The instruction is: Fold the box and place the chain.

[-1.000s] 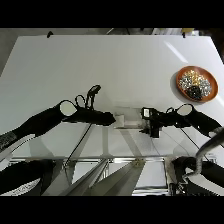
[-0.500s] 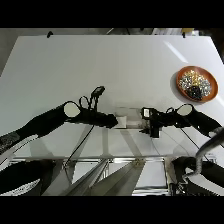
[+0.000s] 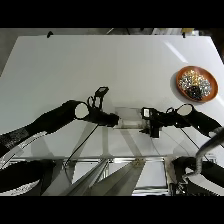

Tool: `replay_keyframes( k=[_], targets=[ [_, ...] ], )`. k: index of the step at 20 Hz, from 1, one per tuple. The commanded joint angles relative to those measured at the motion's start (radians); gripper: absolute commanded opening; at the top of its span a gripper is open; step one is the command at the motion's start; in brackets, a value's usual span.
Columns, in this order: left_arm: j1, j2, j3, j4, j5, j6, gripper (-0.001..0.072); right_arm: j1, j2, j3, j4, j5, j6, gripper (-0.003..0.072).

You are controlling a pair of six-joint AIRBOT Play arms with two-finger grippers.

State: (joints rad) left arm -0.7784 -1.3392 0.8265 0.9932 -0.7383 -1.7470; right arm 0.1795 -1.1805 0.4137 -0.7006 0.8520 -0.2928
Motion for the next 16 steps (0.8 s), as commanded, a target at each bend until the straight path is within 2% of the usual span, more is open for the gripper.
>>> replay_keyframes(
  k=[1, 9, 16],
  targets=[
    [-0.025, -0.032, 0.078, 0.133, -0.086, -0.160, 0.0292, 0.000, 0.000, 0.000, 0.000, 0.000, 0.000, 0.0341],
    [-0.102, -0.198, 0.352, 0.317, -0.387, -0.438, 0.0287, 0.000, 0.000, 0.000, 0.000, 0.000, 0.000, 0.0341],
    [-0.111, -0.272, 0.372, 0.328, -0.399, -0.645, 0.0287, 0.000, 0.000, 0.000, 0.001, 0.000, 0.000, 0.0341]
  ],
)
